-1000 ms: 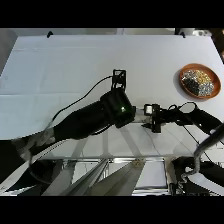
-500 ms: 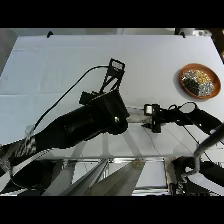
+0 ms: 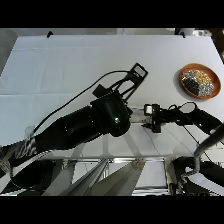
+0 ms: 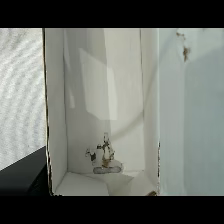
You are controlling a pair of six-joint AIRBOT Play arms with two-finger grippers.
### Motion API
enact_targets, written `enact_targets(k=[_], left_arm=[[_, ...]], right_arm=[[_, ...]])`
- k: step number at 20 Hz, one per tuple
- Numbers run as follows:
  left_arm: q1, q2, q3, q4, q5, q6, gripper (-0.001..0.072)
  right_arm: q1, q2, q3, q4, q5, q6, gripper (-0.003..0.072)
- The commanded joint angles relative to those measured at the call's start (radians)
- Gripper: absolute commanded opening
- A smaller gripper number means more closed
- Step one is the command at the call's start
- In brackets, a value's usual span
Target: Fold the box and place the chain.
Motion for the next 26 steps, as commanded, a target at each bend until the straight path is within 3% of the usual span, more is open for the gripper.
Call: enact_targets(k=[1, 2, 4, 5, 8, 9, 10, 13, 15, 17, 22, 26], left_arm=[[0.028, -0.002, -0.026, -0.111, -0.117, 0.224, 0.0315], [0.051, 0.0, -0.057, -0.122, -0.118, 0.254, 0.0327], [0.099, 0.013, -0.151, -0.13, -0.128, 0.262, 0.0436], [0.123, 0.026, -0.21, -0.13, -0.158, 0.261, 0.0438], [0.172, 0.081, -0.378, -0.181, -0.379, 0.155, 0.044], [0.193, 0.095, -0.425, -0.219, -0.454, 0.195, 0.0482], [0.214, 0.109, -0.468, -0.277, -0.514, 0.328, 0.0552], [0.267, 0.132, -0.568, -0.562, -0.627, 0.972, 0.0561], [0.317, 0.129, -0.617, -0.779, -0.647, 1.281, 0.0588], [0.366, 0.119, -0.653, -0.86, -0.641, 1.434, 0.0702], [0.413, 0.085, -0.668, -0.992, -0.669, 1.757, 0.0702], [0.404, 0.028, -0.668, -1.069, -0.731, 1.756, 0.0702]], right_arm=[[0.0, 0.001, 0.001, 0.0, 0.0, 0.0, 0.0437], [0.0, 0.001, 0.001, 0.0, 0.0, 0.0, 0.0437], [0.0, 0.001, 0.001, 0.0, 0.0, 0.0, 0.0437], [0.0, 0.001, 0.001, 0.0, 0.0, 0.0, 0.0437], [0.0, 0.001, 0.001, 0.0, 0.0, 0.0, 0.0437], [0.0, 0.001, 0.001, 0.0, 0.0, 0.0, 0.0437], [0.0, 0.001, 0.001, 0.0, 0.0, 0.0, 0.0437], [0.0, 0.001, 0.001, 0.0, 0.0, 0.0, 0.0437], [0.0, 0.001, 0.001, 0.0, 0.0, 0.0, 0.0437], [0.0, 0.001, 0.001, 0.0, 0.0, 0.0, 0.0437], [0.0, 0.001, 0.001, 0.0, 0.0, 0.0, 0.0437], [0.0, 0.001, 0.001, 0.0, 0.0, 0.0, 0.0437]])
